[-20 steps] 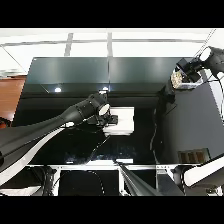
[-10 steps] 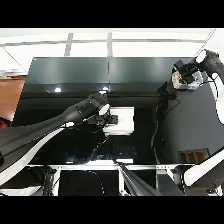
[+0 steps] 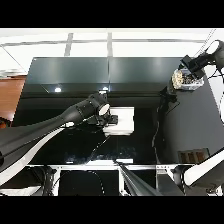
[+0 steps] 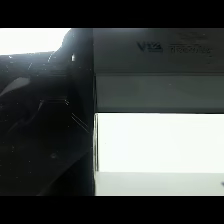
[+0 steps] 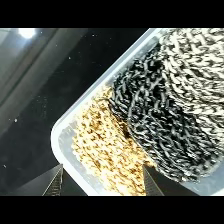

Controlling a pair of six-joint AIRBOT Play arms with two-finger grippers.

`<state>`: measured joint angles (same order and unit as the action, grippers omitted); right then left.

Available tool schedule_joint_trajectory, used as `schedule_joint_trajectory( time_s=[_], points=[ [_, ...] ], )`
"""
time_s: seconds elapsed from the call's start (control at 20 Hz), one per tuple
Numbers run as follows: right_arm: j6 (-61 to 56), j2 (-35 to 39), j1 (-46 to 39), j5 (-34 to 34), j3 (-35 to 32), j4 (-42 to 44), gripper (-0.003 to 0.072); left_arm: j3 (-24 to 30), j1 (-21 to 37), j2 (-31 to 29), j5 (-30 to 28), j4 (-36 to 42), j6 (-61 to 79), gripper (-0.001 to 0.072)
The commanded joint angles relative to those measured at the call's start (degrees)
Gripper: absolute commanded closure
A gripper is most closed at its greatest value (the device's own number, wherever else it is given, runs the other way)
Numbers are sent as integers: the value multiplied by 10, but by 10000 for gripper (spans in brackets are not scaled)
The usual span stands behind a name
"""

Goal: Fold the box and place the chain.

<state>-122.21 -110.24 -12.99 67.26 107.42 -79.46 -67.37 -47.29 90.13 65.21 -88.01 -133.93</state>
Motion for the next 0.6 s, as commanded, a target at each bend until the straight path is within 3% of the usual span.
schedule_joint_trajectory(
  time_s=[0.0, 0.55],
  points=[
    [11, -7, -5, 31, 10, -10, 133, 0, 0, 0, 0, 0, 0, 684],
    [-8, -47, -5, 6, 11, 51, 135, 0, 0, 0, -2, 0, 0, 683]
  ],
)
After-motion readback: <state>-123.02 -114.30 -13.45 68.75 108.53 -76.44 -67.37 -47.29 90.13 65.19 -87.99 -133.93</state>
